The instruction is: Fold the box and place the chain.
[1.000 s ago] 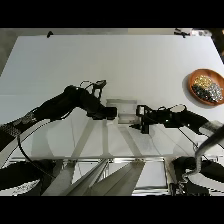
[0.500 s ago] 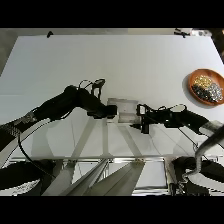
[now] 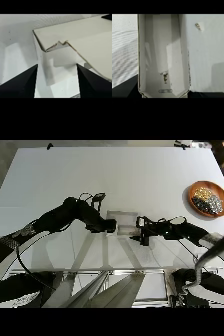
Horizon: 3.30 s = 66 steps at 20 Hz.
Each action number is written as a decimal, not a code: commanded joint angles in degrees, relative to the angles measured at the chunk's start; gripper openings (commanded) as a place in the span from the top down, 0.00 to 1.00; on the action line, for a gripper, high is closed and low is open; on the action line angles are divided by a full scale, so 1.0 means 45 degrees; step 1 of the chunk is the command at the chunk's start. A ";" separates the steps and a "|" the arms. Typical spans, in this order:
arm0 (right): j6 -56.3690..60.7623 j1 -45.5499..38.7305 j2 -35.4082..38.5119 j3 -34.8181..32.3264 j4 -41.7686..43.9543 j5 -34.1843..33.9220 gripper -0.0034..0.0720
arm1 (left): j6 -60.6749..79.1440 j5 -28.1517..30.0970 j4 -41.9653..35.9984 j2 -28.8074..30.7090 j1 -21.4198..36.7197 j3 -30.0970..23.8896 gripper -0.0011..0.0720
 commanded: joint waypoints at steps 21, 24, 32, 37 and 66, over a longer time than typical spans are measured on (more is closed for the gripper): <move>0.0019 0.0000 0.0010 0.0000 0.0000 0.0010 0.50 | -0.0257 -0.0923 -0.0481 -0.0233 -0.0243 -0.0005 0.29; 0.0019 0.0000 0.0010 0.0000 0.0000 0.0010 0.50 | -0.0257 -0.0942 -0.0345 -0.0287 -0.0345 -0.0005 0.32; 0.0019 0.0000 0.0010 0.0000 0.0000 0.0010 0.50 | -0.1175 -0.0306 0.1719 -0.0345 -0.0806 -0.0005 0.46; 0.0019 0.0000 0.0010 0.0000 0.0000 0.0010 0.50 | -0.1166 -0.0068 0.2487 -0.0340 -0.1175 0.0000 0.43; 0.0019 0.0000 0.0010 0.0000 0.0000 0.0010 0.50 | 0.0209 0.2526 0.2225 -0.2472 -0.0520 0.2861 0.36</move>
